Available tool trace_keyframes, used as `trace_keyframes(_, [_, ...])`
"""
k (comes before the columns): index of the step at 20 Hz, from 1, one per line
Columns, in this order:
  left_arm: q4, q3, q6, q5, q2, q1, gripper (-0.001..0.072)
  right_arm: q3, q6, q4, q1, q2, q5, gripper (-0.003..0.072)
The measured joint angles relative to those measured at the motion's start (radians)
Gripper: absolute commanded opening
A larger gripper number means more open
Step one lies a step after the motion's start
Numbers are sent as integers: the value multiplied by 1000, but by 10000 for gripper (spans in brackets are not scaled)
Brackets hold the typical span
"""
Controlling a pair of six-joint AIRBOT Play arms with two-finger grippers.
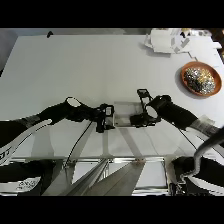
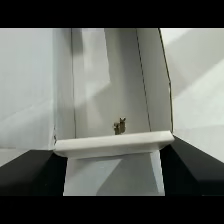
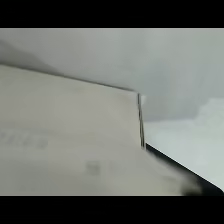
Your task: Fold the box and place the chain.
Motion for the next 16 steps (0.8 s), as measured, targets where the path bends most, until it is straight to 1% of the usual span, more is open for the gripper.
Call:
trace_keyframes(1, [-1, 0, -2, -1, 0, 0, 14, 0, -4, -20, -2, 30, 12, 421])
trace_keyframes(2, [0, 0, -2, 0, 0, 0, 14, 0, -11, -23, -2, 63, 22, 448])
trace_keyframes(3, [0, 0, -2, 0, 0, 0, 14, 0, -27, -14, -2, 102, 32, 459])
trace_keyframes(6, [0, 0, -3, -1, 0, 0, 14, 6, -70, -31, -2, 227, 89, 457])
trace_keyframes(7, [0, 0, -3, -1, 0, 0, 14, 14, -89, -33, -2, 269, 118, 445])
trace_keyframes(8, [0, 0, -3, 0, 0, 0, 14, 28, -105, -43, -6, 302, 145, 380])
trace_keyframes(9, [0, 0, -3, 0, 0, 0, 14, 50, -117, -66, -23, 330, 174, 338])
trace_keyframes(10, [0, 0, -3, -1, 0, 0, 14, 77, -136, -93, -50, 348, 200, 336])
trace_keyframes(11, [0, 0, -3, -1, 0, 0, 14, 110, -161, -112, -92, 362, 216, 313])
trace_keyframes(12, [0, 0, -3, -1, 0, 0, 14, 141, -190, -123, -145, 371, 222, 259])
trace_keyframes(13, [0, 0, -3, -1, 0, 0, 14, 174, -223, -138, -216, 376, 220, 240])
trace_keyframes(14, [0, 0, -3, -1, 0, 0, 14, 205, -260, -148, -292, 374, 213, 177])
trace_keyframes(15, [0, 0, -3, -1, 0, 0, 14, 238, -305, -150, -381, 363, 202, 151])
trace_keyframes(16, [0, 0, -3, -1, 0, 0, 14, 270, -350, -146, -468, 344, 194, 151])
